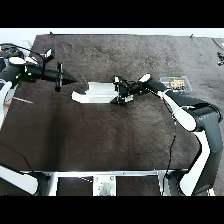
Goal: Fold the box and place the chain.
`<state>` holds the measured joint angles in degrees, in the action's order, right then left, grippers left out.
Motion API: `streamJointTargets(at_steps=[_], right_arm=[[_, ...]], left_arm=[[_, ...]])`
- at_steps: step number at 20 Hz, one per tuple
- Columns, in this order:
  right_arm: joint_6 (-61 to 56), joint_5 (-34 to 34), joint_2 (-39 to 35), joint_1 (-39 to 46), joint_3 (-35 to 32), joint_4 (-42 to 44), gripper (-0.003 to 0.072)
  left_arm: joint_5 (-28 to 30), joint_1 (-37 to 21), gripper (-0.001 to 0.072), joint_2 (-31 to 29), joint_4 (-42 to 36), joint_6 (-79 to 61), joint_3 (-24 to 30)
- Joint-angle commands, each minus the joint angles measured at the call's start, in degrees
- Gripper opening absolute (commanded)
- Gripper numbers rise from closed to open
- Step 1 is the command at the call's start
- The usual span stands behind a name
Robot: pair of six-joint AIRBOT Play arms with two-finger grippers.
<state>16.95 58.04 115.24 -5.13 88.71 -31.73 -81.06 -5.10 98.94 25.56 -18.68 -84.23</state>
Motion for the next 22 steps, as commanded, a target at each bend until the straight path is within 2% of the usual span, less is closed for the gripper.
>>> streamJointTargets(at_steps=[1, 3, 5, 8, 11, 15, 17, 22], right_arm=[[0.0, 0.0, 0.0, 0.0, 0.0, 0.1, 0.0384], [0.0, 0.0, 0.0, 0.0, 0.0, 0.0, 0.0384], [0.0, 0.0, 0.0, 0.0, 0.0, 0.0, 0.0384], [0.0, 0.0, 0.0, 0.0, 0.0, 0.0, 0.0384], [0.0, 0.0, 0.0, 0.0, 0.0, 0.0, 0.0384], [0.0, 0.0, 0.0, 0.0, 0.0, 0.1, 0.0384], [0.0, 0.0, 0.0, 0.0, 0.0, 0.0, 0.0384], [0.0, 0.0, 0.0, 0.0, 0.0, 0.0, 0.0384]], left_arm=[[8.3, 2.0, 0.0006, -8.4, -0.3, -1.2, 11.3], [10.1, 5.2, 0.0007, -9.1, -0.3, 0.2, 14.2], [14.6, 9.0, 0.0007, -8.6, -0.3, 4.1, 15.8], [19.5, 13.2, 0.0009, -5.5, -2.6, 7.1, 15.7], [20.7, 14.1, 0.0009, -0.9, -2.9, 9.9, 10.9], [20.9, 13.9, 0.0009, 5.7, -1.4, 14.8, -0.7], [20.9, 13.9, 0.0009, 8.3, 0.3, 17.3, -4.7], [23.4, 13.9, 0.0009, 11.5, 0.5, 18.9, -6.3]])
